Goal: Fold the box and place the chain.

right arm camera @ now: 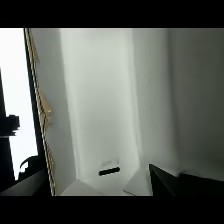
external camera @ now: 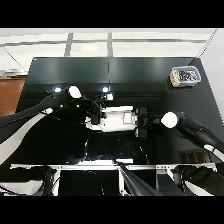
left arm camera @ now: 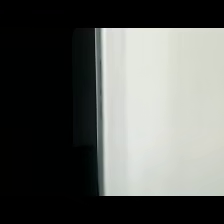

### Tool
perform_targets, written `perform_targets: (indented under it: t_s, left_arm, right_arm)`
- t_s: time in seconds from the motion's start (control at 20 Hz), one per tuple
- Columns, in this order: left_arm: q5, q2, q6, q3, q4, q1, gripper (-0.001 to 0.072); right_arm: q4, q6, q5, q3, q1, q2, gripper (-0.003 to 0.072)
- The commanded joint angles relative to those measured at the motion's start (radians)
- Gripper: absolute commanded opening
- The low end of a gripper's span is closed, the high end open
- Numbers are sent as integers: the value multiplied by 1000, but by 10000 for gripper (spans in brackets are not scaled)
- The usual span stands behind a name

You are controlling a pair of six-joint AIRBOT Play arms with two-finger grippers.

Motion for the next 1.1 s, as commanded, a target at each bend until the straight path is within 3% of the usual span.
perform_targets:
  t_s: [0.0, 0.2, 0.4, 0.8, 1.05]
  left_arm:
    - [0, 0, 1, 1, 0, 0, 30]
    - [0, 0, 1, 1, 0, 0, 30]
    - [0, 0, 1, 1, 0, 0, 30]
    - [-1, 0, 1, 1, 0, 0, 30]
    - [-40, 0, 1, 1, 0, 0, 30]
  right_arm:
    - [76, 12, 9, 29, -74, 15, 652]
    - [114, -24, 31, 29, -106, 3, 652]
    - [319, -198, -10, 30, -127, -51, 651]
    - [317, -312, 130, 29, -126, -155, 651]
    - [320, -374, 142, 28, -126, -187, 651]
